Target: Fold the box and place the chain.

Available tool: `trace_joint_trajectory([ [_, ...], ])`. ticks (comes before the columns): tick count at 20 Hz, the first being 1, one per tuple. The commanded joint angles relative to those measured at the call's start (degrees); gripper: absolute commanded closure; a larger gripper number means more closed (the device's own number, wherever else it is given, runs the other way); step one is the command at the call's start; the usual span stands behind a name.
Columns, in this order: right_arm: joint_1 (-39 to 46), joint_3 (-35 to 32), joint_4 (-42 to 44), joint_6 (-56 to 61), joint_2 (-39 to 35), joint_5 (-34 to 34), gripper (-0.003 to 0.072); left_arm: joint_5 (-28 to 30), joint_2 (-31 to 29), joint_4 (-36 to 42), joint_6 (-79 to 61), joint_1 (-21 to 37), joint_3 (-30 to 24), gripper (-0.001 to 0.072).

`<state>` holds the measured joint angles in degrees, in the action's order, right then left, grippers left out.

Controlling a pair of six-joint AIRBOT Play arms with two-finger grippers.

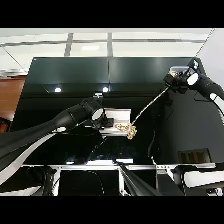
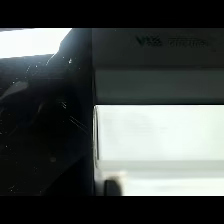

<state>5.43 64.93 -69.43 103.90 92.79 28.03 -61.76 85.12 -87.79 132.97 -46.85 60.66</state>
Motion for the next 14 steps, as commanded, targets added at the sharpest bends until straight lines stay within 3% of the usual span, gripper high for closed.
trace_joint_trajectory([
  [1, 0.04, 1.22, 0.22, 0.46, 1.03, 2.16, 0.0666, 0.0, 0.0, 0.0, 0.0, 0.0, 0.0, 0.068],
  [3, 0.07, 2.27, 3.74, 0.31, 0.26, 7.08, 0.0674, 0.0, 0.0, 0.0, 0.0, 0.0, 0.0, 0.068],
  [5, -0.15, 2.91, 4.83, -7.39, -3.15, 13.31, 0.0675, 0.02, 0.0, 0.0, 0.0, 0.0, 0.0, 0.068],
  [11, -0.13, 2.91, 4.87, -23.17, -25.4, 38.45, 0.0675, 0.0, 0.0, 0.02, 0.0, 0.0, 0.0, 0.068],
  [14, -0.13, 2.91, 5.86, -23.85, -35.54, 44.39, 0.0675, -0.04, 0.0, 0.26, 0.0, 0.0, 0.0, 0.068],
])
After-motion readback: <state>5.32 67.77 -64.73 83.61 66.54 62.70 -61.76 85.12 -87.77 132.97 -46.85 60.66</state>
